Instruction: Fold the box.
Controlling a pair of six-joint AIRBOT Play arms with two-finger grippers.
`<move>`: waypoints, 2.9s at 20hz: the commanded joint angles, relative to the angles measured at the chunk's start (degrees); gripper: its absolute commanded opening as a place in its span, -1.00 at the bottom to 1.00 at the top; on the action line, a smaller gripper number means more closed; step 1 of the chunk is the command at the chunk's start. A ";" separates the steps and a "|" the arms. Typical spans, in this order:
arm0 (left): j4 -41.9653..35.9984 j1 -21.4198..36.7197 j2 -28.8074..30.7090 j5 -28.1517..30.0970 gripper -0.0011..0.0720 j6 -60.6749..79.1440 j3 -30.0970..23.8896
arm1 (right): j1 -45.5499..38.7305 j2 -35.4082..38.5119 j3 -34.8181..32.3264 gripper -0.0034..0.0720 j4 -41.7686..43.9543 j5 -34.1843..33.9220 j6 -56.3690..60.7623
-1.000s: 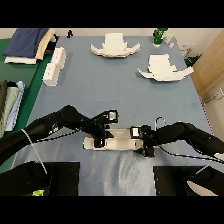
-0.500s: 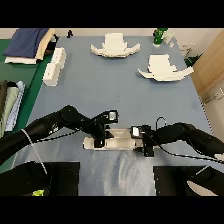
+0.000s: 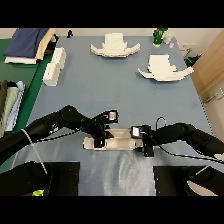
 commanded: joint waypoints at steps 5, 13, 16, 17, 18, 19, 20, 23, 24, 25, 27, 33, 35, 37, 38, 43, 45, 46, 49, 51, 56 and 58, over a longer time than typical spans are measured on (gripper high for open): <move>0.02 0.02 -0.02 0.02 -0.93 0.02 -0.02 | 0.04 0.07 -0.02 0.40 -0.04 -0.04 0.00; -0.66 0.02 -0.17 0.46 -0.93 0.00 -0.02 | 0.04 0.07 -0.02 0.40 -0.04 -0.04 0.00; -0.61 0.02 -0.20 0.24 -0.92 0.00 -0.02 | 0.04 0.07 -0.02 0.40 -0.04 -0.04 0.00; -0.61 0.02 -0.20 0.26 -0.92 0.00 0.00 | 0.04 0.07 -0.02 0.40 -0.04 -0.04 0.00; -0.61 0.02 -0.15 0.31 -0.92 0.00 0.00 | 0.04 0.07 -0.02 0.40 -0.04 -0.04 0.00; -0.61 0.02 -0.13 0.33 -0.92 -0.02 0.00 | 0.04 0.07 -0.02 0.40 -0.04 -0.04 0.00; -0.61 0.02 -0.02 0.31 -0.89 -0.02 0.00 | 0.04 0.07 -0.02 0.40 -0.04 -0.04 0.00; -0.35 0.04 0.31 1.53 0.11 -2.47 0.31 | 0.04 0.07 -0.02 0.40 -0.04 -0.04 0.00; 0.50 0.04 0.72 1.53 0.11 -3.10 0.59 | 0.04 0.07 -0.02 0.40 -0.04 -0.04 0.00; 2.75 0.04 1.46 1.49 0.11 -4.90 0.85 | 0.04 0.07 -0.02 0.40 -0.04 -0.04 0.00; 13.16 0.35 4.98 0.55 0.12 -16.85 1.20 | 0.04 0.07 -0.02 0.40 -0.04 -0.04 0.00; 29.16 5.18 19.52 -22.71 -0.92 -55.21 1.22 | 0.04 0.07 -0.02 0.40 -0.04 -0.04 0.00; 23.34 4.09 21.07 -25.66 -0.93 -62.01 1.09 | 0.04 0.07 -0.02 0.40 -0.04 -0.04 0.00; 12.66 0.94 20.04 -22.36 -0.93 -65.99 0.74 | 0.04 0.07 -0.02 0.40 -0.04 -0.04 0.00; 8.35 -1.42 18.88 -18.71 -0.93 -67.41 0.57 | 0.04 0.07 -0.02 0.40 -0.04 -0.04 0.00; 0.76 -14.53 9.62 9.20 -0.93 -75.10 0.59 | 0.04 0.07 -0.02 0.40 -0.04 -0.04 0.00; 0.85 -15.67 6.62 17.73 -0.93 -77.94 0.59 | 0.04 0.07 -0.02 0.40 -0.04 -0.04 0.00; 1.01 -15.08 5.49 20.65 -0.93 -79.23 0.59 | 0.04 0.07 -0.02 0.40 -0.04 -0.04 0.00; 1.40 -10.93 3.21 22.91 -0.93 -80.48 0.57 | 0.04 0.07 -0.02 0.40 -0.04 -0.04 0.00; 1.70 -7.67 1.77 21.51 -0.93 -81.92 0.59 | 0.04 0.07 -0.02 0.40 -0.04 -0.04 0.00; 8.76 -1.64 -1.66 12.92 -0.93 -90.64 0.59 | 0.04 0.07 -0.02 0.40 -0.04 -0.04 0.00; 9.27 -0.98 -3.78 11.41 -0.93 -91.01 0.59 | 0.04 0.07 -0.02 0.40 -0.04 -0.04 0.00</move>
